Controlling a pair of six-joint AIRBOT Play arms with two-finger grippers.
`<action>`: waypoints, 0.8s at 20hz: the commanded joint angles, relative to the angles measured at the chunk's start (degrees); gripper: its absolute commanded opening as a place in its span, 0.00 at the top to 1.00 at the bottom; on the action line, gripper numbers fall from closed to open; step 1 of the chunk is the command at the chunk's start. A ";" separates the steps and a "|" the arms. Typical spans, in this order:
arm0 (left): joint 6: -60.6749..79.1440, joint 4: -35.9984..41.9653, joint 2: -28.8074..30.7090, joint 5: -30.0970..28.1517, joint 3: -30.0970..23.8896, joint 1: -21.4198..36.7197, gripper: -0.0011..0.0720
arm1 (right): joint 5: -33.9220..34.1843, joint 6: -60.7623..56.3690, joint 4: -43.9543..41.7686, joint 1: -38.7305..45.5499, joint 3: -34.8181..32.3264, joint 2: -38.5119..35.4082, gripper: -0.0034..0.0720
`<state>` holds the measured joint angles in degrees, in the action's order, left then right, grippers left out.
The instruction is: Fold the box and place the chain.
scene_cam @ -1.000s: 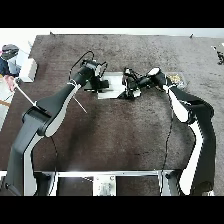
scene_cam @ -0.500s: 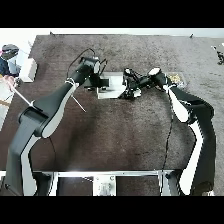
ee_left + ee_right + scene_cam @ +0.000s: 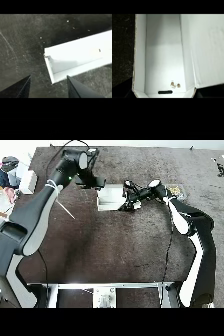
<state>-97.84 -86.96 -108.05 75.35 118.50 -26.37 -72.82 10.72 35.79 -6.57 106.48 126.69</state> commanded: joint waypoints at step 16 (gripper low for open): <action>84.32 53.55 -6.64 -1.14 -7.98 20.22 0.30 | -0.02 0.00 -0.02 -0.02 0.07 0.00 0.34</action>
<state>-34.83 -43.70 -110.61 68.07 111.50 -8.75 -72.84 10.72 35.79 -6.57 106.50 126.69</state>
